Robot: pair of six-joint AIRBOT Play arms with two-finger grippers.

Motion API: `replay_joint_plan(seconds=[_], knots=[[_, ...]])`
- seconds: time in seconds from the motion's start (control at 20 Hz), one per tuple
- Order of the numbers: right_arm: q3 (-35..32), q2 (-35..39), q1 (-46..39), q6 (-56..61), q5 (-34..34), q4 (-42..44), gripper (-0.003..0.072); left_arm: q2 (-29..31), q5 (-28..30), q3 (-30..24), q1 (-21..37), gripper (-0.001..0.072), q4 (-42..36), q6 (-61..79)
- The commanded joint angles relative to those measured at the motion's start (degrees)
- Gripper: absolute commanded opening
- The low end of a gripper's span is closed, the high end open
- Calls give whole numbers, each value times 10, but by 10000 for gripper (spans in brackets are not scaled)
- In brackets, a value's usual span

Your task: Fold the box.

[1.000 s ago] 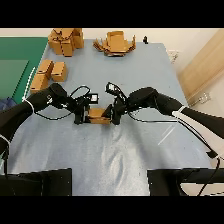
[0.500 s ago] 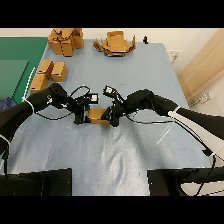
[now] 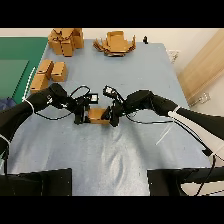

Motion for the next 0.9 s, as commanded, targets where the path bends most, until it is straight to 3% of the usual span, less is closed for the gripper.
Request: replay_joint_plan(seconds=[0.0,0.85], knots=[[0,0,0,7,11,-5,2,0,0,0,0,395,0,0],[7,7,35,6,44,9,0,0,-1,0,0,396,0,0]])
